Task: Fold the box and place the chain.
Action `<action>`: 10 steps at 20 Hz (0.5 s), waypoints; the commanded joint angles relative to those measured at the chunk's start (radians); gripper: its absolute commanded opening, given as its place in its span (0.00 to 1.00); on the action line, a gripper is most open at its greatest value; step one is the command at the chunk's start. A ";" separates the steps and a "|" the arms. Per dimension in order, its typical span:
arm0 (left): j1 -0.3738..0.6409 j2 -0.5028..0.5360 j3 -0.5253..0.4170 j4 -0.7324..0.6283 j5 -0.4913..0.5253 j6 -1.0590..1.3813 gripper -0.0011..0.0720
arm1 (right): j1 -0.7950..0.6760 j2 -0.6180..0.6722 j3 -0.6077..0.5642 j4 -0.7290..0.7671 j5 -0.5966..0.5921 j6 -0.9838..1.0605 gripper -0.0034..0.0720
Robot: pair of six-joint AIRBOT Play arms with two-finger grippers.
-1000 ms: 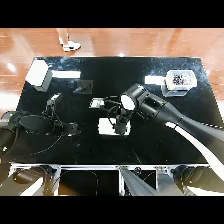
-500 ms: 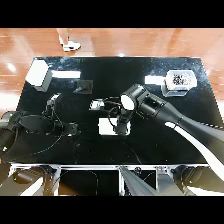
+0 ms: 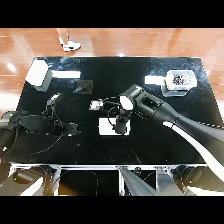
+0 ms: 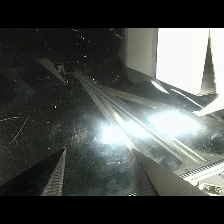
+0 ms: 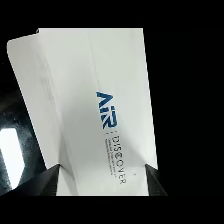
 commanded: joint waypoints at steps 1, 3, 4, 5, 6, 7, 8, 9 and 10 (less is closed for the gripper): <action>0.000 0.000 0.000 0.001 0.000 0.001 0.71 | 0.001 0.001 0.000 0.003 0.033 0.006 0.52; 0.000 0.000 0.000 0.001 0.000 0.000 0.71 | 0.001 0.002 0.000 0.003 0.042 0.006 0.38; 0.000 0.000 0.000 0.001 0.000 0.000 0.71 | 0.001 0.002 0.000 0.003 0.042 0.006 0.38; 0.000 0.000 0.000 0.001 0.000 0.000 0.71 | 0.001 0.003 0.000 0.003 0.043 0.006 0.38; 0.000 0.000 0.000 0.001 0.000 0.000 0.71 | 0.001 0.004 0.004 0.002 0.048 0.006 0.38; 0.000 0.000 0.000 0.001 0.000 0.001 0.71 | 0.001 0.008 0.011 0.002 0.058 0.006 0.38; 0.000 0.000 0.000 0.001 0.000 0.000 0.71 | 0.001 0.016 0.020 0.002 0.064 0.007 0.41; 0.000 0.000 0.000 0.002 0.000 0.001 0.71 | 0.001 0.028 0.034 0.000 0.070 0.011 0.49; 0.000 0.000 0.000 0.002 0.000 0.001 0.71 | 0.001 0.042 0.049 -0.007 0.077 0.019 0.66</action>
